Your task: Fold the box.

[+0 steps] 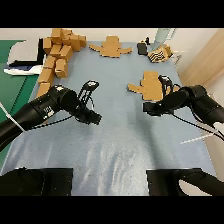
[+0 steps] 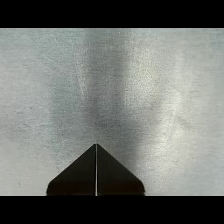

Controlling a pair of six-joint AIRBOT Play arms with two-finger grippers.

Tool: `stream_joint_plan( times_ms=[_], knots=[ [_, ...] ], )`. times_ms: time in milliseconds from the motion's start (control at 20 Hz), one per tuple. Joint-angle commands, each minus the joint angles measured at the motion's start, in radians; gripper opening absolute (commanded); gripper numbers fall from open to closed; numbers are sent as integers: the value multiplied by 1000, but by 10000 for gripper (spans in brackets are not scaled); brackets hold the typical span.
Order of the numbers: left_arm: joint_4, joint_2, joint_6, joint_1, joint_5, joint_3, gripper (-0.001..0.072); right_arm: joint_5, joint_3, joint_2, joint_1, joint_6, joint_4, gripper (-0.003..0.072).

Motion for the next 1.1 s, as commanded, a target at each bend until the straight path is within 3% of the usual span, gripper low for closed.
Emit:
stream_joint_plan(
  times_ms=[0, 450, 600, 750, 850, 1050],
  knots=[
    [0, 0, 0, 0, 0, 0, 12, 12, 1, -1, 1, 0, 1, 5],
    [0, 0, 0, 0, 0, 0, 11, 74, 2, -1, 1, 2, 42, 6],
    [0, 0, 0, -1, 29, 0, 12, 107, 84, -30, -80, 2, -105, 8],
    [0, 0, 1, 0, 99, 0, 12, 41, 293, -180, -333, -6, -213, 346],
    [-2, 0, 0, -1, 158, 0, 12, 60, 410, -304, -507, -95, -143, 376],
    [-48, 0, 0, -1, 233, 0, 12, 77, 602, -600, -779, -476, 382, 374]
  ],
)
